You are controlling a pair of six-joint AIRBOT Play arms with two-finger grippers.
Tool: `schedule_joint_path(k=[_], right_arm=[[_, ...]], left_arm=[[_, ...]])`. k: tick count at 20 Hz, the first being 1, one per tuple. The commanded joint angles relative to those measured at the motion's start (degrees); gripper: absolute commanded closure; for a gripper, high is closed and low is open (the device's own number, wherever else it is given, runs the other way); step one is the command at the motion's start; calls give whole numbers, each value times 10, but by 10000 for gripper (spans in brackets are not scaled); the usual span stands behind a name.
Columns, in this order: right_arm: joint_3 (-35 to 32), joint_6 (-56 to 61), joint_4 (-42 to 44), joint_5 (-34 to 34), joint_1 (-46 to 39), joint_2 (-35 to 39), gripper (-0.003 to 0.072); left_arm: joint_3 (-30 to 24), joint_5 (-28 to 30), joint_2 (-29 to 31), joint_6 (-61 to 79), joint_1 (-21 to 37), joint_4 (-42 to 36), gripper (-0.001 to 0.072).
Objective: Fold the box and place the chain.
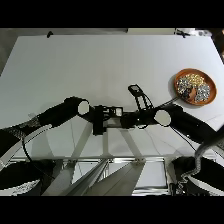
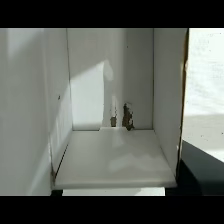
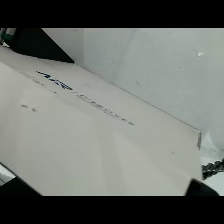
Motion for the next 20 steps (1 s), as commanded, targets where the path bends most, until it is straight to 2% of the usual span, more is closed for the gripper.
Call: schedule_joint_path(k=[1,4,7,10,12,16,19,20], right_arm=[[0,-14,0,30,-25,27,308],[0,-27,-19,85,-89,92,318],[0,-23,-96,142,-188,154,318],[-8,-15,-183,180,-307,165,318],[-36,-5,-207,159,-383,165,316],[-98,24,-204,31,-483,164,310],[-110,37,-203,-50,-499,137,198],[-110,37,-201,-72,-499,116,198]], left_arm=[[0,0,0,3,0,3,499],[0,0,0,3,0,3,499],[0,0,0,3,0,3,499],[0,0,0,3,0,3,499],[0,0,0,3,0,3,499],[0,0,0,3,0,3,499],[0,0,0,4,0,3,499],[0,0,0,3,0,3,499]])
